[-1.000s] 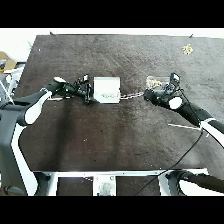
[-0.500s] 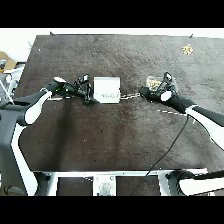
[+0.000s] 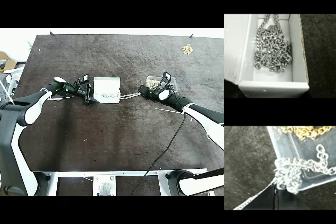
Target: Fold the box and place the chain.
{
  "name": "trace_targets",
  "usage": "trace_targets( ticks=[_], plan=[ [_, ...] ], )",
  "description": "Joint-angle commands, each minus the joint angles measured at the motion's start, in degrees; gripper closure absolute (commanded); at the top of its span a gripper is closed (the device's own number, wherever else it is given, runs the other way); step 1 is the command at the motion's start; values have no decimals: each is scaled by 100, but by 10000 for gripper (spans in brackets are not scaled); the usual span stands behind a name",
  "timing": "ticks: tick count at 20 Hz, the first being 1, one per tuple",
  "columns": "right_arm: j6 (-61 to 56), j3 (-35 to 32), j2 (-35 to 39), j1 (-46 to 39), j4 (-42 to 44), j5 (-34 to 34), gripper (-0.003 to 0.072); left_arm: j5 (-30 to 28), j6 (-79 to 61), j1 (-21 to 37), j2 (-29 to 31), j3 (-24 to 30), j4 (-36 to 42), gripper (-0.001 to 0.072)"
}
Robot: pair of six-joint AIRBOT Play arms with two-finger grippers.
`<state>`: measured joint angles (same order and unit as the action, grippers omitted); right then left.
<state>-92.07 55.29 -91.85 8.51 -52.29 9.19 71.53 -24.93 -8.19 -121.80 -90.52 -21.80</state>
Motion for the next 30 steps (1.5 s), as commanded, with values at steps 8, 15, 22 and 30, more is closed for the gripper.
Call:
trace_targets(
  ticks=[8,15,22,30],
  plan=[
    [-33,7,2573,649,-1086,157,685,0,0,2,2,-2,0,546],
    [96,31,3392,1303,-1355,-1193,685,0,0,2,2,-2,-2,546],
    [98,1010,3307,2201,-2216,-1392,686,0,0,2,2,-2,0,546],
    [72,1349,2535,2546,-2129,-1233,685,0,0,2,2,-2,-2,546]
  ],
)
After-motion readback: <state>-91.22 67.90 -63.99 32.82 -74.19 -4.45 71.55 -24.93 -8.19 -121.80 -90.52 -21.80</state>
